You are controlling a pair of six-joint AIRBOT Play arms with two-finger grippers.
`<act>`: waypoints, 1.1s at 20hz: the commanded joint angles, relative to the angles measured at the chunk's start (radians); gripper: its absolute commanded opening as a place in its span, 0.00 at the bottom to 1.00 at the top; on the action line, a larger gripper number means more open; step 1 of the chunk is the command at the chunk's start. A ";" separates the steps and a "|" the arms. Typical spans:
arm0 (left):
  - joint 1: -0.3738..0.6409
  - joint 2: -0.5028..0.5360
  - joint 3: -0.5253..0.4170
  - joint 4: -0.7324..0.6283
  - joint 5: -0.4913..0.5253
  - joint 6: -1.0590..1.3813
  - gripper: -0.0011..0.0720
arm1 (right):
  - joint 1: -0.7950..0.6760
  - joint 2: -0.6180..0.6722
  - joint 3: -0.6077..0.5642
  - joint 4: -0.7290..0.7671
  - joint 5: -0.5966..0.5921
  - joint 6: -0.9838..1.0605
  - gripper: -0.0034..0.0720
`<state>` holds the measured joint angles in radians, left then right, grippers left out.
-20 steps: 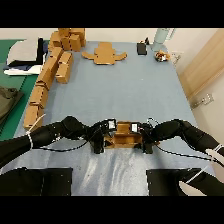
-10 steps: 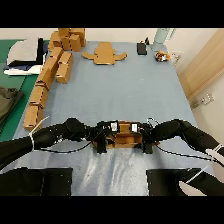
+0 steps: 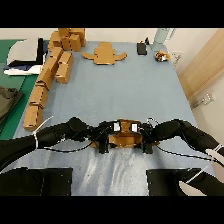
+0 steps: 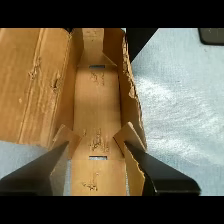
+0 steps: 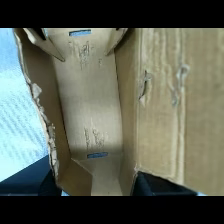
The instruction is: Fold the box.
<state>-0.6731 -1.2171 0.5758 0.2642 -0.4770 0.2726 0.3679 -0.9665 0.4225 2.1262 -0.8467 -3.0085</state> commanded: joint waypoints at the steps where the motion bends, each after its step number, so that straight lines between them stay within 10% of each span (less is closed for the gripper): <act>1: -0.001 -0.002 0.002 -0.003 -0.013 -0.001 0.78 | 0.000 0.000 0.000 0.001 0.000 0.000 0.67; 8: 0.000 -0.002 0.002 -0.003 -0.038 -0.021 0.94 | 0.000 0.000 0.000 0.001 0.000 0.000 0.67; 9: 0.000 -0.002 0.002 -0.002 -0.028 -0.056 0.87 | 0.000 0.000 0.000 0.001 0.000 0.000 0.67; 11: 0.003 0.007 0.003 0.038 -0.019 -0.124 0.04 | 0.000 0.000 0.000 0.001 0.000 0.000 0.67; 22: 0.289 0.415 0.002 0.849 -0.445 -1.609 0.03 | 0.000 0.001 0.000 0.001 0.000 0.000 0.67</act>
<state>-0.4740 -0.8871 0.5777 0.8715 -0.7887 -0.8532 0.3679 -0.9665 0.4225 2.1273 -0.8471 -3.0077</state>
